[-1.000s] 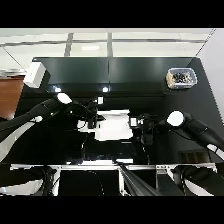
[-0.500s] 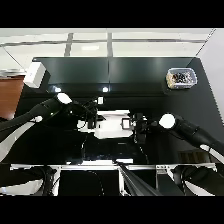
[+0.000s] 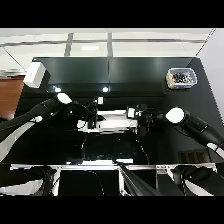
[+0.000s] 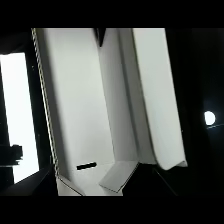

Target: Fold the box and place the chain.

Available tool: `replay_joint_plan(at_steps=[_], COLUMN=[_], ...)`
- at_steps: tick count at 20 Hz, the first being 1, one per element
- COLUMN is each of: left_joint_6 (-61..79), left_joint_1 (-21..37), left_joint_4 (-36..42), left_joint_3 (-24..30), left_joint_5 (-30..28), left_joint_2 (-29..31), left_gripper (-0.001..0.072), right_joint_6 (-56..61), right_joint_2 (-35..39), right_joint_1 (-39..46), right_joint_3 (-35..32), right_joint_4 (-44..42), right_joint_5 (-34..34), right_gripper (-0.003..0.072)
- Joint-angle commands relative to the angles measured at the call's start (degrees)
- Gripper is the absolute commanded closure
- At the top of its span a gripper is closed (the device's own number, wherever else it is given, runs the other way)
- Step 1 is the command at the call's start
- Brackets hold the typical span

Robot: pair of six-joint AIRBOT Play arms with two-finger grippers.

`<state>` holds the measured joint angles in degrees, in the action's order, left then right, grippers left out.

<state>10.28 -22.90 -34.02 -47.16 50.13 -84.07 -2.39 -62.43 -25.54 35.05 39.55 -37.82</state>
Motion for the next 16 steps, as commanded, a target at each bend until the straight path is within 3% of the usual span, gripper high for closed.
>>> replay_joint_plan(at_steps=[1,7,12,16], left_joint_6=[0.02,0.00,0.00,0.00], left_joint_1=[-0.02,-0.02,-0.02,-0.02], left_joint_4=[0.00,0.00,0.00,0.00], left_joint_3=[-0.02,-0.02,-0.02,-0.02], left_joint_5=[0.00,0.00,0.00,-0.13], left_joint_2=[-0.02,-0.02,-0.02,-0.02], left_gripper=[0.0682,0.0682,0.0682,0.0682], right_joint_6=[-2.40,-2.89,-17.11,-17.81], right_joint_2=[-0.17,-3.32,-7.04,-10.69], right_joint_1=[0.90,2.89,3.63,3.98], right_joint_3=[0.42,0.42,0.42,0.39], right_joint_4=[-2.71,-4.33,-17.20,-13.60], right_joint_5=[0.83,0.35,-6.38,-6.40], right_gripper=[-0.0012,-0.0012,-0.0012,-0.0012])
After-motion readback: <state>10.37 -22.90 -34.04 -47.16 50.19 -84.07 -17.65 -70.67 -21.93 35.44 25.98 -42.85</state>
